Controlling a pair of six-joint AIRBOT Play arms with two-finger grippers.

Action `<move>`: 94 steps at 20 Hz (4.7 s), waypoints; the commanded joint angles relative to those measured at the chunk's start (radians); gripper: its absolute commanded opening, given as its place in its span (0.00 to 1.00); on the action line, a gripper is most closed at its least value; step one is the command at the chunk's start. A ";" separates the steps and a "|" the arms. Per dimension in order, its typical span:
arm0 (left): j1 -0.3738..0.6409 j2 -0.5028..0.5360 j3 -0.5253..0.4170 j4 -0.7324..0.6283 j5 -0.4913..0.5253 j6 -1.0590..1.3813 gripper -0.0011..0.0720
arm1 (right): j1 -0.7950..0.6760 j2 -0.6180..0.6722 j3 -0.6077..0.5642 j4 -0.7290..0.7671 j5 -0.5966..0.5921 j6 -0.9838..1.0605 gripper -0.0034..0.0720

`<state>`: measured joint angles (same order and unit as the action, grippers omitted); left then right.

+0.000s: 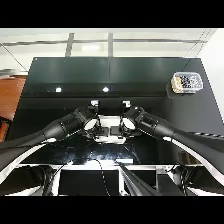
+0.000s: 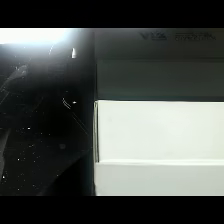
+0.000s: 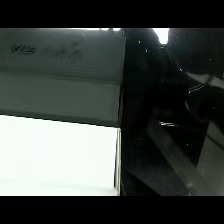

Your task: Fold the box and place the chain.

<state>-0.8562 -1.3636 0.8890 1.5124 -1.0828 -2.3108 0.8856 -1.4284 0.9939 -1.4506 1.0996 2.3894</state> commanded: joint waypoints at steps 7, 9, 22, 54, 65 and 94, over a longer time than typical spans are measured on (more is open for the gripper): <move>0.000 -0.001 0.000 -0.003 0.000 0.000 0.05 | 0.001 -0.018 0.001 0.001 -0.004 -0.005 0.31; 0.000 -0.001 0.000 -0.003 0.000 0.000 0.05 | 0.001 -0.018 0.001 0.010 -0.004 -0.006 0.11; 0.000 -0.001 0.000 -0.003 0.000 0.000 0.05 | 0.001 -0.018 0.001 0.009 0.018 -0.022 0.26; 0.000 0.000 0.000 -0.007 -0.003 0.000 0.05 | -0.950 0.435 0.019 -0.149 -0.064 -0.552 0.97; 0.000 -0.001 0.000 -0.006 -0.002 0.000 0.05 | -1.090 -0.249 0.539 0.063 -0.068 -0.385 0.67; 0.000 -0.001 0.000 -0.003 0.000 0.000 0.05 | -1.116 -0.307 0.705 0.096 0.075 -0.563 0.08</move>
<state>-0.8562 -1.3636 0.8890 1.5093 -1.0832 -2.3108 -0.2237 -1.7779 1.6676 -1.3575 1.1378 1.9076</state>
